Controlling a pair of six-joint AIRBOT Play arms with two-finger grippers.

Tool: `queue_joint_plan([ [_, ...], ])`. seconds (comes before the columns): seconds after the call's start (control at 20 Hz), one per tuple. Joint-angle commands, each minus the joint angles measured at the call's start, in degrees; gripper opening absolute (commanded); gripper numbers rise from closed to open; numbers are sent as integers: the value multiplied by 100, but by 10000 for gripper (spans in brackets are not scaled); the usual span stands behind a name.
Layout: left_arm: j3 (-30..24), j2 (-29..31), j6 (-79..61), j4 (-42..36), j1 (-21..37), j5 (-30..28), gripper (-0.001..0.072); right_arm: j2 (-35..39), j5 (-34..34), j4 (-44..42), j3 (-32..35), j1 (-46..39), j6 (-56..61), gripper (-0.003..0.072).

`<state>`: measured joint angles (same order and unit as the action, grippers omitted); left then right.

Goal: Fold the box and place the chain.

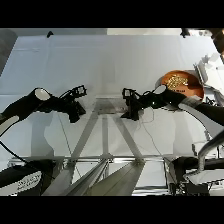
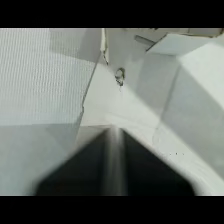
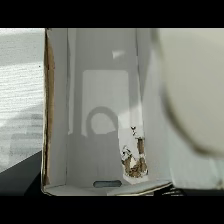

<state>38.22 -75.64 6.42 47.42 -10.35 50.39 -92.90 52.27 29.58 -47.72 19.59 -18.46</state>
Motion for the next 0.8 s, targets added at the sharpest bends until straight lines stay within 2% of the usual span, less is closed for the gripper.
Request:
queue_joint_plan([
  [0.0, -7, -17, -730, -636, 79, -81, 526, 4, 0, 0, 2, -2, 0, 518],
  [0.05, -7, -55, -1119, -916, 81, -90, 575, 4, 0, 0, 2, -2, 2, 518],
  [0.3, -7, -424, -2922, -1910, 70, -83, 575, 4, 0, 0, 2, -2, 0, 518],
  [0.75, -7, -573, -3467, -1965, 55, 170, 564, 4, 0, -2, 2, -2, 0, 518],
])
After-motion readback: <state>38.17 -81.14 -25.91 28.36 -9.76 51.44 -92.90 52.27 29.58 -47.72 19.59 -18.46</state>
